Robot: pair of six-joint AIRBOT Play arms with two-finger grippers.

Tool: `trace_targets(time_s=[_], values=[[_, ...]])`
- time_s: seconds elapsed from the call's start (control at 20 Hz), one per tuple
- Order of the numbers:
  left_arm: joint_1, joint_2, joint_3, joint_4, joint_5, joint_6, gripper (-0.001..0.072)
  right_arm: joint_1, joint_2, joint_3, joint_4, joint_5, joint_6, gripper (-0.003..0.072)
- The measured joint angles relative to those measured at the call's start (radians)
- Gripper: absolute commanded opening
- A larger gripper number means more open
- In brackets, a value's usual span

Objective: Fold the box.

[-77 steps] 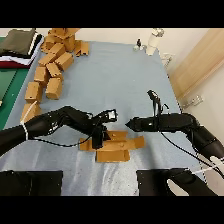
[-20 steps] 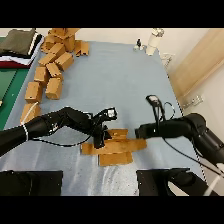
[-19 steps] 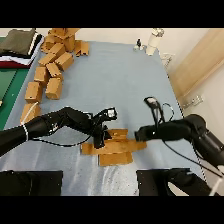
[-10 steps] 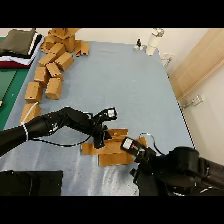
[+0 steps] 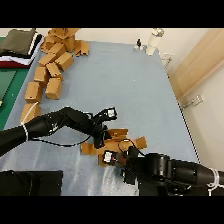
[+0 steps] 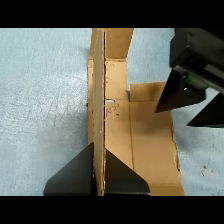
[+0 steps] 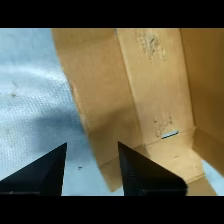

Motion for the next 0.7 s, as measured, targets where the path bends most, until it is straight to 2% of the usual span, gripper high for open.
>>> trace_targets(time_s=[0.35,0.7], values=[[0.0,0.0,0.0,0.0,0.0,0.0,0.0013,0.005,-0.059,0.036,-0.179,0.033,0.063,0.0479],[0.0,0.0,0.0,0.0,0.0,0.0,0.0013,0.005,-0.034,0.084,-0.241,-0.019,0.215,0.048]])
